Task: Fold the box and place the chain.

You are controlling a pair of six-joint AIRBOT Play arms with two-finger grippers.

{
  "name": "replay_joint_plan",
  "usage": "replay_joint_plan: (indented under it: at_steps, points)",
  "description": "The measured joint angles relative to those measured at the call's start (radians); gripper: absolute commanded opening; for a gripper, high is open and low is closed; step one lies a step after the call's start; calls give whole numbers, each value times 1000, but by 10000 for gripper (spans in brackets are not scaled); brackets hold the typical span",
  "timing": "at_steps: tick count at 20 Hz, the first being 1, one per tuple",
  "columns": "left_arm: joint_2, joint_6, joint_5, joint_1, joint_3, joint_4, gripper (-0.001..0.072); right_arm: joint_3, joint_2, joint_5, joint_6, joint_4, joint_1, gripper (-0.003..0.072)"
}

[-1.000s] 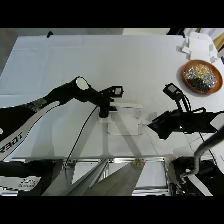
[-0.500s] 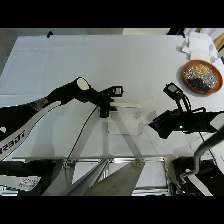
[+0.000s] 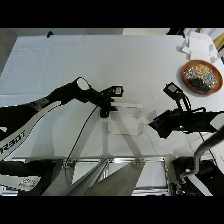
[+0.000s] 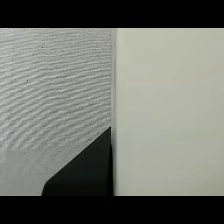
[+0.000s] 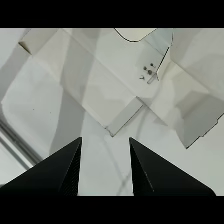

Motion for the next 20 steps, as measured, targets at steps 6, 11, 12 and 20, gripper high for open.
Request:
replay_joint_plan:
  at_steps: [6, 11, 12, 20]
  points:
    - [0, 2, -25, 0, 0, -1, 10, 0, 0, 7, -8, 0, 0, 72]
    - [0, 2, -38, 0, 0, -2, 10, 0, -4, 31, -202, 27, 5, 12]
    - [0, 2, -39, 0, 0, -3, 10, -1, -6, 48, -256, 34, 17, 13]
    - [0, 2, -41, 0, 0, -4, 10, -74, -61, 12, -405, -86, 160, 18]
